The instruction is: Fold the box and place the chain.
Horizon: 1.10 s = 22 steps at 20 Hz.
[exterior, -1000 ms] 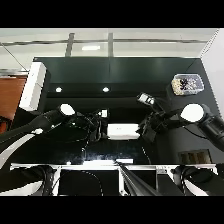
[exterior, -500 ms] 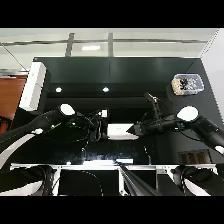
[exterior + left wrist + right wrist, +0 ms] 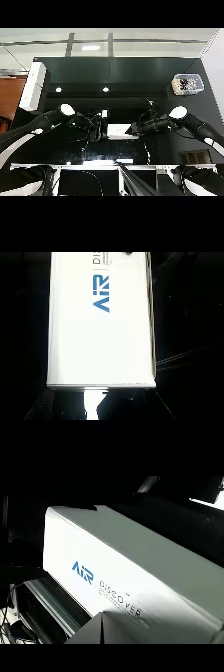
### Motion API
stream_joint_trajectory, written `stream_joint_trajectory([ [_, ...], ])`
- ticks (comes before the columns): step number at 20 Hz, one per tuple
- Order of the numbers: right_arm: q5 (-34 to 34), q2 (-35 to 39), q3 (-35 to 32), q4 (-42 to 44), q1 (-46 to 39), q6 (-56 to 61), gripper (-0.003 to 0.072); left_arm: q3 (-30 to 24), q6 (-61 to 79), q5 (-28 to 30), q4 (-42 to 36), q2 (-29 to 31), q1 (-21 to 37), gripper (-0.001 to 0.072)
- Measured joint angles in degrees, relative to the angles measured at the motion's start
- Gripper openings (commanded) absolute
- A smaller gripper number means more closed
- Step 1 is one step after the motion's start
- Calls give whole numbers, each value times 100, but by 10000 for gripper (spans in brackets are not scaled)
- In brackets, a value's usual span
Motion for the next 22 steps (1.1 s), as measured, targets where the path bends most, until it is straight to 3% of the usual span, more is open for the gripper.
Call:
stream_joint_trajectory([
  [4,52,59,74,-177,-39,-90,7,0,-7,0,-2,0,0,477],
  [5,175,146,144,-273,-90,-144,7,0,-24,-4,-4,0,0,526],
  [6,363,278,238,-343,-181,-173,7,0,-28,-9,-4,-2,0,529],
  [9,992,883,560,-531,-614,-155,7,0,-28,13,26,0,0,720],
  [15,1801,2280,813,-1735,-1932,315,8,33,-162,-122,597,428,13,720],
  [19,2020,2634,844,-2203,-2632,446,8,48,-409,-236,739,1049,-22,711],
  [22,1873,2717,824,-2341,-2855,577,8,208,-857,-44,560,1167,-214,711],
])
